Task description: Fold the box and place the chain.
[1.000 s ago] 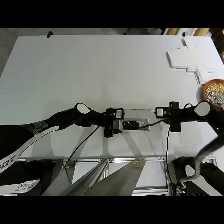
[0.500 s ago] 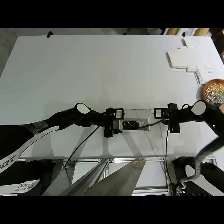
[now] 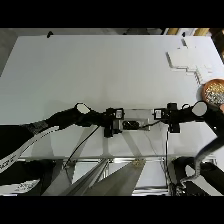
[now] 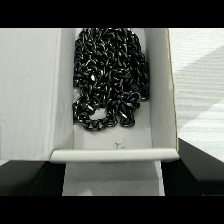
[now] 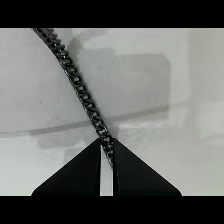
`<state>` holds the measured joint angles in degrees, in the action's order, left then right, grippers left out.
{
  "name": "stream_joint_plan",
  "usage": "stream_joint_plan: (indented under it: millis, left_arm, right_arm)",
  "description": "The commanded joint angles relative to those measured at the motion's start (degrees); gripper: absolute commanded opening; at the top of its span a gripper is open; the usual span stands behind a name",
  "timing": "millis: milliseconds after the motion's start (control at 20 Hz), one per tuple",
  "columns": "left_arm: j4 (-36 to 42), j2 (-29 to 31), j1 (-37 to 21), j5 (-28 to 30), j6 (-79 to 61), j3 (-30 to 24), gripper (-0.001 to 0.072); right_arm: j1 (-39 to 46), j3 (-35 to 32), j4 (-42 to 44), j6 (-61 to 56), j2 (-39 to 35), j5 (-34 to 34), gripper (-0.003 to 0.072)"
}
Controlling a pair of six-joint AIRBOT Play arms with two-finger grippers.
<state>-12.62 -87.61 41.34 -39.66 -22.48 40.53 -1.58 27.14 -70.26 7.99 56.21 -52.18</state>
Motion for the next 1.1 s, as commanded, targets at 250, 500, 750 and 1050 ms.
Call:
stream_joint_plan:
  millis: [250, 500, 750, 1050]
  left_arm:
    - [0.0, 0.0, 0.0, 0.0, 0.0, 0.0, 0.0208]
    - [0.0, 0.0, 0.0, 0.0, 0.0, 0.0, 0.0208]
    - [0.0, 0.0, 0.0, 0.0, 0.0, 0.0, 0.0208]
    - [0.0, 0.0, 0.0, 0.0, 0.0, 0.0, 0.0208]
  right_arm:
    - [-8.2, 0.1, 18.3, -0.5, -16.7, -8.2, 0.0018]
    - [-13.5, 0.1, 31.8, -0.4, -17.2, -9.1, 0.0018]
    - [-20.5, 0.1, 32.8, -0.5, -14.5, -0.5, 0.0018]
    - [-23.8, 0.1, 33.0, -4.7, -7.5, 6.1, 0.0071]
